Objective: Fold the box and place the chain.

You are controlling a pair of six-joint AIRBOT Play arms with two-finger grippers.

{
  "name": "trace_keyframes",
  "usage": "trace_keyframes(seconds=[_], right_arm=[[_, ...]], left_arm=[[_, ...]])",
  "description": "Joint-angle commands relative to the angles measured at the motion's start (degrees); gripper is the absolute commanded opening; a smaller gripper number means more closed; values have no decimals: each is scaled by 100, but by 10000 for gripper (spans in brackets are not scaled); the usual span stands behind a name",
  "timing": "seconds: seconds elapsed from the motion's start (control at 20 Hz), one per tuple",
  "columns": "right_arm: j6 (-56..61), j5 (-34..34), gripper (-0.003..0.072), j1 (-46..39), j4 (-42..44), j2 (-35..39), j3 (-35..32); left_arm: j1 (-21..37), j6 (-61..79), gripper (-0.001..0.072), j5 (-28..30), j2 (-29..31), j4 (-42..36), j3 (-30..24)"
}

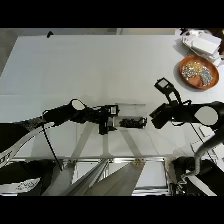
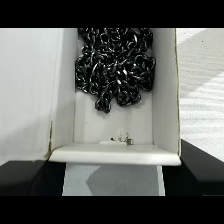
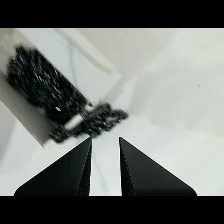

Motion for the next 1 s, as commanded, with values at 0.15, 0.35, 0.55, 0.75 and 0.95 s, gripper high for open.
trace_keyframes(seconds=[0.15,0.35,0.55,0.75,0.95], right_arm=[[-4872,-1134,178,-186,669,57,-1257],[-5803,-1141,241,-186,1064,-48,-1486],[-6848,-1209,300,-138,2109,-330,-1497],[-6835,-1475,298,-4,2155,-669,-1497],[-6448,-1821,297,-4,2129,-748,-1497]], left_arm=[[4,0,476,0,4,2,2],[4,0,476,0,4,2,2],[4,2,476,0,4,2,2],[4,2,476,2,4,2,2],[4,2,476,0,4,2,2]])
